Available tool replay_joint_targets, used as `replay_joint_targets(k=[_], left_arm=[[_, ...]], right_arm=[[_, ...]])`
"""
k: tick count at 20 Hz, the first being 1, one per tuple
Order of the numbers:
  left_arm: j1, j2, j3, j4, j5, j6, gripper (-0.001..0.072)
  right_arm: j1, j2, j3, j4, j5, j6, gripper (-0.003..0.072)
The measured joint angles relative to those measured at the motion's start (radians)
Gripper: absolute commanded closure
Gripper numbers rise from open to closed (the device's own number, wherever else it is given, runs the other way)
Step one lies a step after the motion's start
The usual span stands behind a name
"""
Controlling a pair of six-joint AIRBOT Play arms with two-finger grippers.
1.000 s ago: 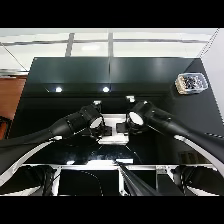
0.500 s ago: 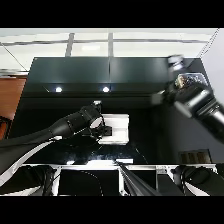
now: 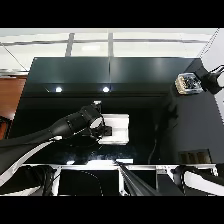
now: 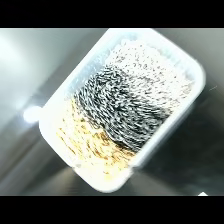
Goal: Fold the box and place the chain.
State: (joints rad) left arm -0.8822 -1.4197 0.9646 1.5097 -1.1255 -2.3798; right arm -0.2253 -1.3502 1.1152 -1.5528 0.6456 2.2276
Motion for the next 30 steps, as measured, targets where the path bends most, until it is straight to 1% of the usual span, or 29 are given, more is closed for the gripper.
replay_joint_targets(k=[2, 4, 5, 6, 7, 9, 12, 16, 17, 18, 19, 20, 23, 25, 30], left_arm=[[0.000, 0.000, 0.000, 0.000, 0.000, 0.000, 0.0687], [0.000, 0.000, 0.000, 0.000, 0.001, 0.000, 0.0688], [0.000, 0.000, 0.000, 0.000, 0.001, 0.000, 0.0688], [0.000, 0.000, 0.000, 0.000, 0.002, 0.000, 0.0687], [0.000, 0.000, 0.000, 0.001, 0.002, 0.000, 0.0687], [0.000, 0.000, 0.000, 0.001, 0.002, 0.000, 0.0687], [0.000, 0.000, 0.000, 0.001, 0.003, 0.000, 0.0687], [0.000, 0.000, 0.000, 0.001, 0.002, 0.000, 0.0688], [0.000, 0.000, 0.000, 0.000, 0.002, 0.000, 0.0687], [0.000, 0.000, 0.000, 0.000, 0.002, 0.000, 0.0688], [0.000, 0.000, 0.000, 0.001, 0.002, 0.000, 0.0687], [0.000, 0.000, 0.000, 0.000, 0.002, 0.000, 0.0688], [0.000, 0.000, 0.000, 0.000, 0.001, 0.000, 0.0688], [0.000, 0.000, 0.000, 0.000, 0.000, 0.000, 0.0687], [0.000, 0.000, 0.000, 0.000, 0.000, 0.000, 0.0687]], right_arm=[[-0.039, -0.109, 0.108, 0.162, 0.054, -0.135, -0.0034], [-0.058, -0.218, 0.233, 0.247, 0.170, -0.210, -0.0034], [-0.065, -0.269, 0.295, 0.271, 0.231, -0.220, 0.0013], [-0.070, -0.314, 0.349, 0.286, 0.288, -0.219, 0.0114], [-0.074, -0.357, 0.400, 0.299, 0.342, -0.206, 0.0126], [-0.080, -0.423, 0.477, 0.316, 0.425, -0.169, 0.0125], [-0.084, -0.481, 0.534, 0.328, 0.481, -0.132, 0.0125], [-0.083, -0.527, 0.561, 0.337, 0.491, -0.116, 0.0126], [-0.082, -0.536, 0.564, 0.342, 0.489, -0.114, 0.0214], [-0.079, -0.545, 0.566, 0.341, 0.486, -0.114, 0.0415], [-0.077, -0.553, 0.566, 0.344, 0.484, -0.110, 0.0557], [-0.076, -0.555, 0.570, 0.343, 0.489, -0.118, 0.0677], [-0.076, -0.556, 0.581, 0.345, 0.510, -0.187, 0.0679], [-0.080, -0.531, 0.586, 0.348, 0.534, -0.250, 0.0679], [-0.089, -0.398, 0.590, 0.346, 0.571, -0.440, 0.0679]])
